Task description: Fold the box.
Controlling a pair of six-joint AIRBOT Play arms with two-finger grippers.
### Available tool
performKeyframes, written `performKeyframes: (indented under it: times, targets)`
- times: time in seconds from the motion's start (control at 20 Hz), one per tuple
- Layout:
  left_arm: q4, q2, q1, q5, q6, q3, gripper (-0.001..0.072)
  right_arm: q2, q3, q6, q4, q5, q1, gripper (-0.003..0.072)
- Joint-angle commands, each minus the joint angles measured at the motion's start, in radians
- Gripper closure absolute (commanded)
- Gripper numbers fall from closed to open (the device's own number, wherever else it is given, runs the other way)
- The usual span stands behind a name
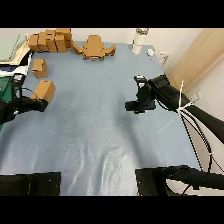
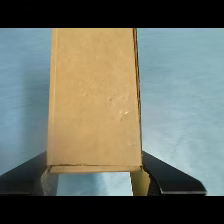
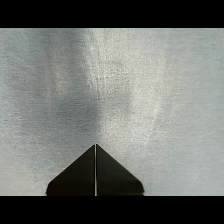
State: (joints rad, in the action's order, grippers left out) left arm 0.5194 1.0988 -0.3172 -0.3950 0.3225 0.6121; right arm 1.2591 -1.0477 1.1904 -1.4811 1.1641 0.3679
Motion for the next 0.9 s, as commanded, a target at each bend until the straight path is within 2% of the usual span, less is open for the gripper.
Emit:
performKeyframes:
  times: [0.0, 0.15, 0.3, 0.55, 0.7, 0.85]
  targets:
    - [0.039, 0.001, -0.056, 0.061, 0.017, 0.000, 0.0189, 0.001, -0.001, 0.000, 0.000, 0.000, 0.001, 0.0683]
    - [0.039, 0.060, -0.061, 0.202, 0.016, 0.015, 0.0181, 0.001, -0.001, 0.000, 0.000, 0.000, 0.001, 0.0683]
    - [0.039, 0.189, -0.063, 0.197, 0.016, 0.093, 0.0181, 0.001, -0.001, 0.000, 0.000, 0.000, 0.001, 0.0683]
    - [0.039, 0.429, -0.063, 0.081, 0.026, 0.359, 0.0181, 0.001, -0.001, 0.000, 0.000, 0.000, 0.001, 0.0683]
    - [0.039, 0.544, -0.063, 0.078, 0.072, 0.502, 0.0181, 0.001, -0.001, 0.000, 0.000, 0.000, 0.001, 0.0683]
    - [0.042, 0.627, -0.064, 0.092, 0.102, 0.603, 0.0181, 0.001, -0.001, 0.000, 0.000, 0.000, 0.001, 0.0683]
